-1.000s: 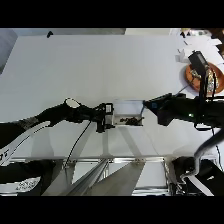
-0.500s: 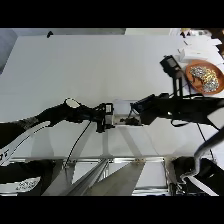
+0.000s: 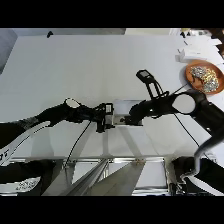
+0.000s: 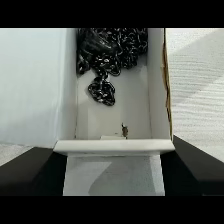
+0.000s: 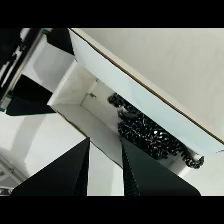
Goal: Fold the box and place the chain.
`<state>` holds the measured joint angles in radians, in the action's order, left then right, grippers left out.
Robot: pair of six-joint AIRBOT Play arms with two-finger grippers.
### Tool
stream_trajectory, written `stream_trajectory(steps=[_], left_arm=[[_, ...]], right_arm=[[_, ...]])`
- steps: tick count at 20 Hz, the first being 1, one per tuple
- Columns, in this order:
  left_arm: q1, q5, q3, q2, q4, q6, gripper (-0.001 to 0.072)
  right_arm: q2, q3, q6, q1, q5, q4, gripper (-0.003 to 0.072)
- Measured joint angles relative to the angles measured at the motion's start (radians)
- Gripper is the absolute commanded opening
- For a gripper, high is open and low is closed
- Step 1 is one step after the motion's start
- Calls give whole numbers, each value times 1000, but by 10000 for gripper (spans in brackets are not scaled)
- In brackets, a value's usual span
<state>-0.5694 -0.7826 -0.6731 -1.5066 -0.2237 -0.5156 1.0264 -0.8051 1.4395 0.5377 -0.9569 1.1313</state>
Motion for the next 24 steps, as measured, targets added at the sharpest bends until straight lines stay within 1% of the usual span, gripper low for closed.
stream_trajectory(steps=[2,3,4,6,8,10,12,13,14,18,24], left_arm=[[0,0,0,0,0,0,254],[0,0,0,0,0,0,254],[0,0,0,0,0,0,254],[0,0,0,0,0,0,254],[0,0,0,0,0,0,254],[0,0,0,0,0,0,254],[0,0,0,0,0,0,254],[0,0,0,0,0,0,254],[0,0,0,0,0,0,254],[0,0,0,0,0,0,254],[0,0,0,0,0,0,254]], right_arm=[[4,-1,0,0,-13,3,234],[-9,-5,0,0,-16,5,248],[-29,-14,-5,0,-18,6,262],[-80,-40,-17,-6,-16,27,261],[-127,-64,-21,-36,-1,72,261],[-148,-78,-7,-97,6,125,267],[-138,-85,10,-180,4,188,399],[-121,-87,18,-226,-3,215,460],[-100,-89,23,-267,-7,235,472],[22,-91,38,-391,-13,286,472],[236,-91,69,-438,35,314,470]])
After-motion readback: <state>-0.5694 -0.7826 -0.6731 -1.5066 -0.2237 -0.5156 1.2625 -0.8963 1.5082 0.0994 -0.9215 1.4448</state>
